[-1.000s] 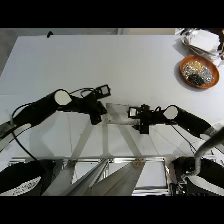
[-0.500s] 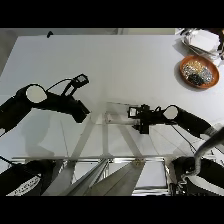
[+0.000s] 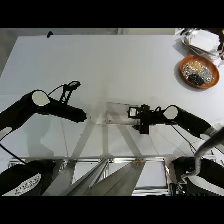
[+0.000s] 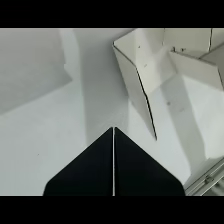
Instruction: Fold the box and place the chain.
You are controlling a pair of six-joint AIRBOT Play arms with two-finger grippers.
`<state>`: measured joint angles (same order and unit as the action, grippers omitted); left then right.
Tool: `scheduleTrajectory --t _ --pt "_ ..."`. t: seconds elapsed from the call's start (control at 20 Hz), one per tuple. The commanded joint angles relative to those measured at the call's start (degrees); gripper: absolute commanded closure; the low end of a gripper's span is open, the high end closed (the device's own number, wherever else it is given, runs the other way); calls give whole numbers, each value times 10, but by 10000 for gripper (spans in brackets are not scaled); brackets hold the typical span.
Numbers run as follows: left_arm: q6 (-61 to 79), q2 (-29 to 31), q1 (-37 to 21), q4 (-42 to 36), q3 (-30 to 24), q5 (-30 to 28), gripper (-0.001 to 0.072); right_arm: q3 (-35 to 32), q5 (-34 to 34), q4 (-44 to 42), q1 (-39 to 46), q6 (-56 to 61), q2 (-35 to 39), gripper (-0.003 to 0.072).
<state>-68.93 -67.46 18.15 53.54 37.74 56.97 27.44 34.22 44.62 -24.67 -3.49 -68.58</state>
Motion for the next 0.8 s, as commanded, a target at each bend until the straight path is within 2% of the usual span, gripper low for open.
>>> scheduleTrajectory --t 0.0,0.2,0.75 --pt "-16 -50 20 -43 -2 -32 708 0 0 0 0 0 0 272" --pt "-16 -82 37 -40 -2 -52 708 0 0 0 0 0 0 272" --pt "34 -85 47 -88 -2 -66 706 0 0 0 0 0 0 272"
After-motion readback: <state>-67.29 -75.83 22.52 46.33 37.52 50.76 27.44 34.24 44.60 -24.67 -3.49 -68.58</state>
